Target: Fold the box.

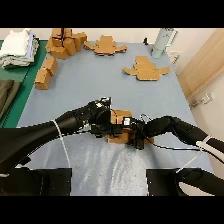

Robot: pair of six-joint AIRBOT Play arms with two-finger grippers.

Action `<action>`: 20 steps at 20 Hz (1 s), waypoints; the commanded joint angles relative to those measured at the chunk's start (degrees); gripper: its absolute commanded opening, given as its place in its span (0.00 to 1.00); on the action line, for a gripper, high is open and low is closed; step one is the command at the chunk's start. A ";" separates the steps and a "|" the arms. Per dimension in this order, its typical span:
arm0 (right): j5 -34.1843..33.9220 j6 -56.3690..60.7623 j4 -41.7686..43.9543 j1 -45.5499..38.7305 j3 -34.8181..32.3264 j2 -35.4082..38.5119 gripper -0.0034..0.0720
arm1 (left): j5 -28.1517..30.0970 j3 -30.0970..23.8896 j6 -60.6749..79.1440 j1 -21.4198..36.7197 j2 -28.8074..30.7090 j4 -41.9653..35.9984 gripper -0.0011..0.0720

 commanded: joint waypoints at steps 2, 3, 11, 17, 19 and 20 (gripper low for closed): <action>0.04 0.00 0.00 0.02 -0.02 -0.02 0.78 | -0.81 1.25 -2.99 -0.17 -1.44 -0.26 0.66; 0.02 0.00 0.00 0.02 -0.02 -0.02 0.78 | 0.07 1.25 -2.99 -0.17 -1.49 -0.24 0.66; 0.04 0.00 0.00 0.02 -0.02 -0.02 0.78 | 2.01 1.25 -2.95 -0.22 -2.23 -0.26 0.66; 0.02 0.00 0.00 0.02 -0.02 -0.02 0.78 | 1.95 1.25 -2.97 -0.11 -5.57 -0.66 0.66; 0.02 0.00 0.02 0.02 -0.02 -0.02 0.78 | 1.95 1.25 -2.97 -0.11 -6.29 -0.35 0.66; 0.02 0.00 0.00 0.02 -0.02 -0.02 0.78 | 1.97 1.25 -2.97 -0.11 -6.60 0.11 0.66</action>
